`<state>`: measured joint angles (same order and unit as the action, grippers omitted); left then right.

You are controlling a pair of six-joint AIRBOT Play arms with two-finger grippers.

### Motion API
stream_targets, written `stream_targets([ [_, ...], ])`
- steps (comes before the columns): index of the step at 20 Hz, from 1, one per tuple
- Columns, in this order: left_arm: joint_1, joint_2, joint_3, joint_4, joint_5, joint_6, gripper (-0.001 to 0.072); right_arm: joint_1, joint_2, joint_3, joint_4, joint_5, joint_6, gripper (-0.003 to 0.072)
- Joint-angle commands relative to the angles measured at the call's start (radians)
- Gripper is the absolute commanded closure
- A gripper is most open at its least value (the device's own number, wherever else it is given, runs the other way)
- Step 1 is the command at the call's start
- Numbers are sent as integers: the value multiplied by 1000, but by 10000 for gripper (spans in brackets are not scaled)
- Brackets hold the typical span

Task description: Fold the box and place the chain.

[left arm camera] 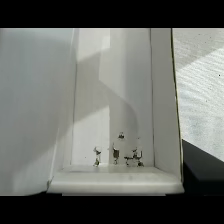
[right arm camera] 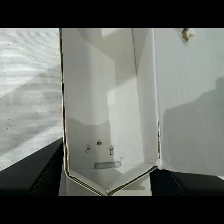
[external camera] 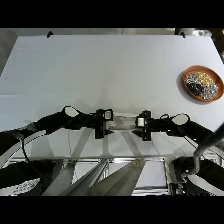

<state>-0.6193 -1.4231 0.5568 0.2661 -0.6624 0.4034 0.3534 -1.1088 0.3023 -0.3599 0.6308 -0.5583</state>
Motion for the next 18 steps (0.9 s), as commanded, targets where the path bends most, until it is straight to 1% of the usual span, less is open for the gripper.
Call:
stream_targets([
  [1,3,1,0,-3,-7,-1,174,0,1,0,2,2,4,252],
  [2,4,3,0,-2,-6,-1,170,0,1,0,2,3,4,252],
  [3,5,8,0,1,-6,-1,106,0,1,0,2,6,4,252],
  [4,5,16,0,1,-4,-2,72,0,1,0,2,6,4,252],
  [6,5,37,0,5,5,-3,69,0,1,0,2,6,4,252],
  [7,9,43,0,18,9,-5,53,0,1,0,2,6,4,252],
  [9,19,45,0,45,8,-17,53,0,1,0,2,7,4,252],
  [12,22,45,0,45,8,-21,56,0,1,0,2,7,4,252],
  [16,21,40,0,46,3,-22,100,0,1,0,2,6,4,252],
  [17,21,40,0,46,3,-21,178,0,1,0,2,6,4,252],
  [18,21,40,0,46,3,-21,214,0,1,0,2,6,4,252],
])
